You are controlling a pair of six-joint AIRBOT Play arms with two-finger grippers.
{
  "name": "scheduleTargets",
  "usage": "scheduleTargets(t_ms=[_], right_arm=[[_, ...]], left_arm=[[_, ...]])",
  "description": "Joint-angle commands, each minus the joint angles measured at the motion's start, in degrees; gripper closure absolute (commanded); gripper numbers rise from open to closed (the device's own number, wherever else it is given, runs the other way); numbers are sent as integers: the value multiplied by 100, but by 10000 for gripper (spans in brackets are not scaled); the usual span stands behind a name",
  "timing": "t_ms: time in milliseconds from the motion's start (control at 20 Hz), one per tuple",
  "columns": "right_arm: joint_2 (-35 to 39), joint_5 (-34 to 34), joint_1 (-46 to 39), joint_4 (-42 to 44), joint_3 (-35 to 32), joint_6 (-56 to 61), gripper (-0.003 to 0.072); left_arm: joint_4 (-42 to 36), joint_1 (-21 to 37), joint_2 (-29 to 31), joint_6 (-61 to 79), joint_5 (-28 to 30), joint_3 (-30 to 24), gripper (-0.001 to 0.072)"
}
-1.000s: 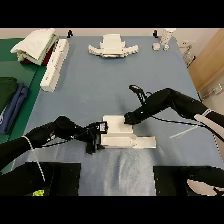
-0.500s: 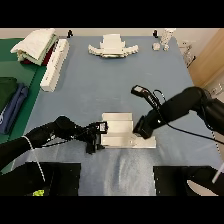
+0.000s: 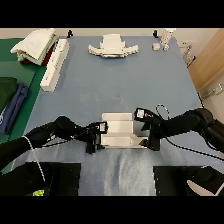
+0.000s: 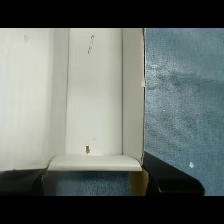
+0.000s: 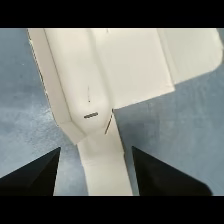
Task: Fold the box.
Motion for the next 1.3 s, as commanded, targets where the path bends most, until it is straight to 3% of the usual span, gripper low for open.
scheduleTargets(t_ms=[0, 300, 450, 550, 650, 700, 750, 900, 1000, 1100, 1250], right_arm=[[-299, 748, 4, 356, -273, -1681, -30], [-544, 922, 7, 649, -511, -2041, -22], [-546, 1043, 7, 798, -511, -2319, 46], [-546, 1043, 7, 1128, -511, -2577, 150], [-546, 997, 7, 1329, -511, -2618, 175], [-546, 938, 7, 1362, -509, -2616, 369], [-549, 874, 7, 1366, -509, -2614, 457], [-579, 870, 7, 1384, -509, -2614, 526], [-608, 874, 7, 1410, -509, -2614, 532], [-612, 890, 9, 1497, -509, -2616, 613], [-619, 1202, 212, 1506, -511, -2616, 617]], left_arm=[[0, 2, -4, 2, 0, 4, 235], [0, 2, -4, 2, 2, 4, 234], [0, 2, -4, 2, 2, 4, 234], [0, 2, -4, 2, 2, 4, 234], [0, 2, -4, 2, 0, 4, 234], [0, 2, -4, 2, 0, 4, 234], [0, 2, -4, 2, 0, 4, 234], [0, 2, -4, 2, 0, 4, 234], [0, 2, -4, 2, 0, 4, 234], [0, 2, -4, 2, 0, 4, 234], [0, 2, -4, 2, 0, 4, 234]])
